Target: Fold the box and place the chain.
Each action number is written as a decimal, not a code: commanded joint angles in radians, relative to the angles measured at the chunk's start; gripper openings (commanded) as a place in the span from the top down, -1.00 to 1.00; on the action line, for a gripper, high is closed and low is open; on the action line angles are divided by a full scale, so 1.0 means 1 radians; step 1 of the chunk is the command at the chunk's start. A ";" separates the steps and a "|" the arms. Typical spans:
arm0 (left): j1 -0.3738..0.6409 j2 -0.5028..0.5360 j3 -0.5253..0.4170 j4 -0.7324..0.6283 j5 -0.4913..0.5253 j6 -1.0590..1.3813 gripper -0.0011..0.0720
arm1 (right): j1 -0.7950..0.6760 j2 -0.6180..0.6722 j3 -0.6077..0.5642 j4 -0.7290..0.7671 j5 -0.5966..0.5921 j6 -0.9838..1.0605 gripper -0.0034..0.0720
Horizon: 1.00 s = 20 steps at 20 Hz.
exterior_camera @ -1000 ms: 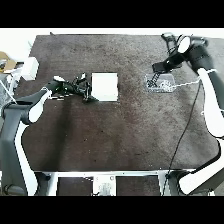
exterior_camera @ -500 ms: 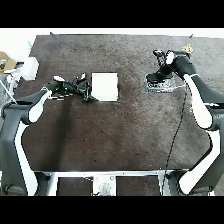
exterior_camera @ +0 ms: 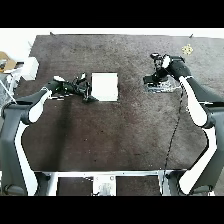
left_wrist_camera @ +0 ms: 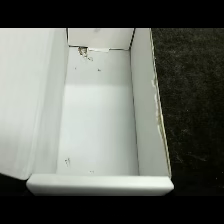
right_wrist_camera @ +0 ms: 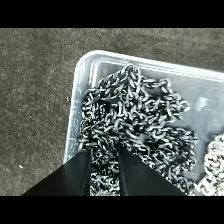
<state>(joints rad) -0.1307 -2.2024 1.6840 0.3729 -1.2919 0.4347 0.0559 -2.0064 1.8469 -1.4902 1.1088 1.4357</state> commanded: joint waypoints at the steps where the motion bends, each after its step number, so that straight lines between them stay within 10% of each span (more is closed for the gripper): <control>1: 0.001 0.000 0.000 0.000 0.000 0.000 0.72 | 0.001 -0.007 0.000 0.010 -0.017 0.001 0.37; 3: 0.001 0.000 0.000 0.000 0.000 0.000 0.72 | 0.001 -0.006 0.000 0.010 -0.018 0.001 0.90; 20: 0.001 0.000 0.000 0.000 0.000 0.000 0.72 | 0.080 0.582 0.000 -0.067 0.005 -0.038 0.91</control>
<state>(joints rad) -0.1307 -2.2024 1.6840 0.3729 -1.2915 0.4347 0.1032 -1.5524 1.8469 -1.5097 1.1698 1.4040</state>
